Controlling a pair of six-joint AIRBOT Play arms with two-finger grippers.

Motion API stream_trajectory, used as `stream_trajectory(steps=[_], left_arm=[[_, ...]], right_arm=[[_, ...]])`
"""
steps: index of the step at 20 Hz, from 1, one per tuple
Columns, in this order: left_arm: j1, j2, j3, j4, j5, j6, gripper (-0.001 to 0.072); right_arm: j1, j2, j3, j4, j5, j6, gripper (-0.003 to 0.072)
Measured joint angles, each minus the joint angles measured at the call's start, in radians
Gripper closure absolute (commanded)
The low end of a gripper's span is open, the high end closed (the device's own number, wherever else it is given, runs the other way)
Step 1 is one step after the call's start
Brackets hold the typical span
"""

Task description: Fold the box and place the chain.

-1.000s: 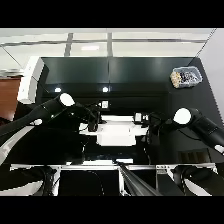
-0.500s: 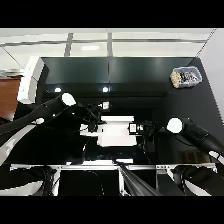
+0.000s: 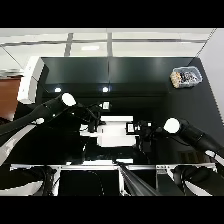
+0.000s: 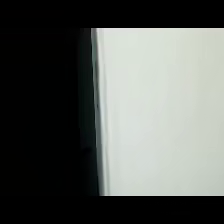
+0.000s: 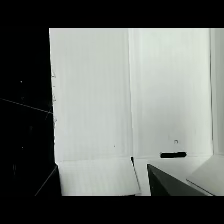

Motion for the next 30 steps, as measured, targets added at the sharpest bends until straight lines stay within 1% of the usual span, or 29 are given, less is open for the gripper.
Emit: stream_trajectory(steps=[4,10,13,16,23,26,30], left_arm=[[0.0,0.0,0.0,0.002,0.003,0.0,0.0686],[0.0,0.0,0.0,0.002,-0.004,0.0,0.0686],[0.0,0.0,0.0,-0.003,-0.002,-0.004,0.0686],[0.0,0.0,0.0,-0.002,-0.001,-0.003,0.0686],[0.0,0.0,0.0,-0.002,0.0,-0.002,0.0686],[0.0,0.0,0.0,0.0,-0.001,-0.001,0.0686],[0.0,0.0,0.0,0.001,-0.001,0.0,0.0686]], right_arm=[[0.0,0.0,0.0,0.028,-0.045,-0.018,0.0057],[-0.001,0.029,0.019,0.036,-0.037,-0.025,0.0057],[-0.005,0.036,0.035,0.042,-0.082,-0.039,0.0057],[-0.029,0.038,0.052,0.051,-0.117,-0.073,0.0057],[-0.087,0.038,0.069,0.072,-0.142,-0.112,0.0057],[-0.093,0.02,0.069,0.12,-0.143,-0.134,0.0057],[-0.096,-0.04,0.07,0.199,-0.117,-0.231,0.0057]])
